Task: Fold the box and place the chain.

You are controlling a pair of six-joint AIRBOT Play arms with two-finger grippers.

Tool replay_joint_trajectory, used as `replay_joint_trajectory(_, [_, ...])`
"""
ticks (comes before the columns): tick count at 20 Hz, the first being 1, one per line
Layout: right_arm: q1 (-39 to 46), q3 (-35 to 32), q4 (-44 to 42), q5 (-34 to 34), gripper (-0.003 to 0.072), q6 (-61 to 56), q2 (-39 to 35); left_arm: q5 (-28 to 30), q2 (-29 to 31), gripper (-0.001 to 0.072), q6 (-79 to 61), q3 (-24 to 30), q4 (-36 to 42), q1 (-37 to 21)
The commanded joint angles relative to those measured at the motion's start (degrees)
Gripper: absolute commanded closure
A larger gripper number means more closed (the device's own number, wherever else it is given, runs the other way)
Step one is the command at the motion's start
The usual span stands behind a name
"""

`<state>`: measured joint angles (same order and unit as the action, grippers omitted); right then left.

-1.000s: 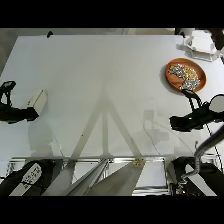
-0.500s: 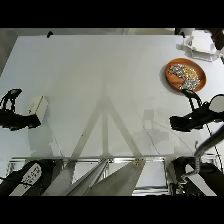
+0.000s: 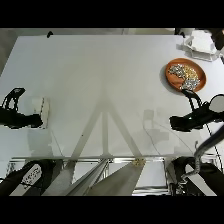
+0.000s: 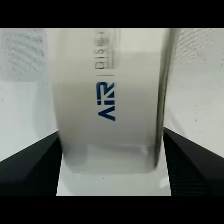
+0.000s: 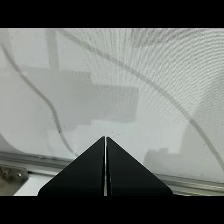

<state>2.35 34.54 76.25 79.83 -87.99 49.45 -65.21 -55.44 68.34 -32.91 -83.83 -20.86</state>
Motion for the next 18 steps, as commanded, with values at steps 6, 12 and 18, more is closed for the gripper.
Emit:
replay_joint_trajectory(6, [0.02, -0.02, 0.00, 0.00, 0.0667, -0.02, -0.04, 2.67, 1.90, 0.0015, 0.04, -0.02, 1.01, 0.63])
replay_joint_trajectory(12, [0.02, -0.02, 0.00, -0.04, 0.0667, -0.07, -0.04, 9.03, 13.29, 0.0018, -0.37, -0.02, 0.76, 7.54])
replay_joint_trajectory(18, [0.04, -0.02, 0.00, 0.07, 0.0667, -0.07, -0.04, 4.63, 23.58, 0.0206, 1.60, -0.02, 1.70, 20.39])
